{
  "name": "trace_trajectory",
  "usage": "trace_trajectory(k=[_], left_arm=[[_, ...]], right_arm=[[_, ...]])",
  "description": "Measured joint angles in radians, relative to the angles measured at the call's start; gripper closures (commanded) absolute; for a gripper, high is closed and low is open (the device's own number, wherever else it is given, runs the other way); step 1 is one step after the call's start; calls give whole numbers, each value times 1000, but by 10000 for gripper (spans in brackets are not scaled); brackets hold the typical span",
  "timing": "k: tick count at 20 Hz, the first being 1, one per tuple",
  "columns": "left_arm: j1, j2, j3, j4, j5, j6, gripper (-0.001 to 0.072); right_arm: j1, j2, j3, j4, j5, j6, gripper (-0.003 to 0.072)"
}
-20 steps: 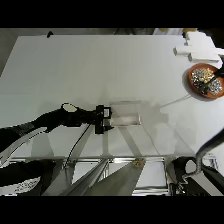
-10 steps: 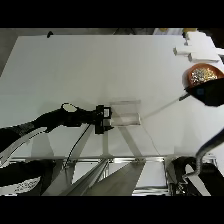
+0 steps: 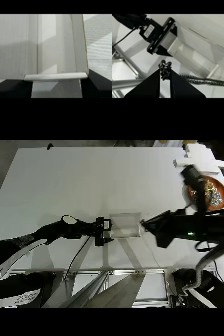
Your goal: Fold the box and place the chain.
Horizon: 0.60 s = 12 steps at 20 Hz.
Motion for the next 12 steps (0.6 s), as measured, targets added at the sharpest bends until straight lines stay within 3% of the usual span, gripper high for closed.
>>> trace_trajectory(k=[5,12], left_arm=[[0,0,0,0,0,0,501],[0,0,0,0,0,0,501]], right_arm=[[153,-175,-52,-40,-169,2,670],[195,-337,-65,-95,-230,4,670]])
